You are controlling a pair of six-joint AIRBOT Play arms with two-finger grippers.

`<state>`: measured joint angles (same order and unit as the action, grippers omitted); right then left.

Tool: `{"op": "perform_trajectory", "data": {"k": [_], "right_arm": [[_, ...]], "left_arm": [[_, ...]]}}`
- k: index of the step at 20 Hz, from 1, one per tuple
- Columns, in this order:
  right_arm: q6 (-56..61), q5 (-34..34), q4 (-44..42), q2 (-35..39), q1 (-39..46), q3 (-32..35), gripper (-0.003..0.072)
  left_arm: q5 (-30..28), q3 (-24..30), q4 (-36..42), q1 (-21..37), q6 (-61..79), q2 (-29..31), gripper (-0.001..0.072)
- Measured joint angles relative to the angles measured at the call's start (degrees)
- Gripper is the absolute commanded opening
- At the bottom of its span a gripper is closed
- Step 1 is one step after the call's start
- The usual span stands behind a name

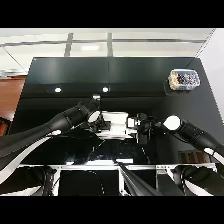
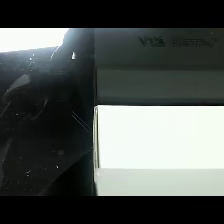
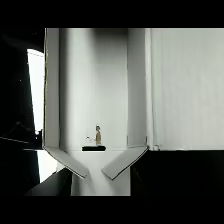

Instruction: Fold the box and place the chain.

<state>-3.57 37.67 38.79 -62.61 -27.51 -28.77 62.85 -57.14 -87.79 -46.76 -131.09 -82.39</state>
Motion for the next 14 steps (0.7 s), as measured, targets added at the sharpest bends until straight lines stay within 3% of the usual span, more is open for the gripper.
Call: {"op": "perform_trajectory", "data": {"k": [14], "right_arm": [[-0.02,-0.57,-14.05,-4.96,-2.78,0.00,0.0227]], "left_arm": [[-0.68,0.00,0.02,0.02,0.04,0.00,0.0032]]}}
